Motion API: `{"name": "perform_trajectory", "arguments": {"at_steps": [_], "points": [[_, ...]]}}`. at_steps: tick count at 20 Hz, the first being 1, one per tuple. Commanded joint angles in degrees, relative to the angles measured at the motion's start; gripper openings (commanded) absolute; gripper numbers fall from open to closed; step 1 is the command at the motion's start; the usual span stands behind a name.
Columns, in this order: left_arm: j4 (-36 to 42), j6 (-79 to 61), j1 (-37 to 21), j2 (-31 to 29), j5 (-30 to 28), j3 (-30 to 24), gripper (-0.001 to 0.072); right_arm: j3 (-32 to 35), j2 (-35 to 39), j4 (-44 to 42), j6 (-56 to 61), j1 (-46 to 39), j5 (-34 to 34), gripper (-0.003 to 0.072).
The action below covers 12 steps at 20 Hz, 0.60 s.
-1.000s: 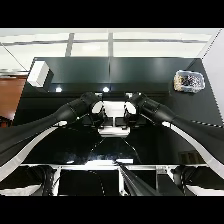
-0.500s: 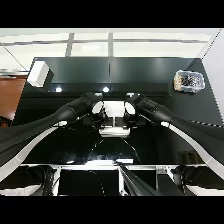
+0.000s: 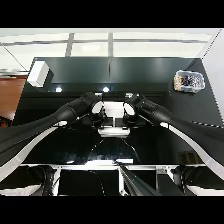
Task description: Fold the box and place the chain.
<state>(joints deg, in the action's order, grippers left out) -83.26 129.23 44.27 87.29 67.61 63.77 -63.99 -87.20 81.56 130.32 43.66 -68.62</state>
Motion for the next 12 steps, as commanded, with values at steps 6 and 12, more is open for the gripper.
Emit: {"name": "perform_trajectory", "arguments": {"at_steps": [6, 12], "points": [[0.0, 0.0, 0.0, 0.0, -0.1, 0.0, 0.0029, 0.0, 0.0, 1.5, -0.2, 0.9, 0.5, 0.0192], [0.0, 0.0, 0.0, 0.0, -0.1, 0.0, 0.0029, 0.4, 0.0, 1.5, -0.2, 0.9, 1.7, 0.0015]]}}
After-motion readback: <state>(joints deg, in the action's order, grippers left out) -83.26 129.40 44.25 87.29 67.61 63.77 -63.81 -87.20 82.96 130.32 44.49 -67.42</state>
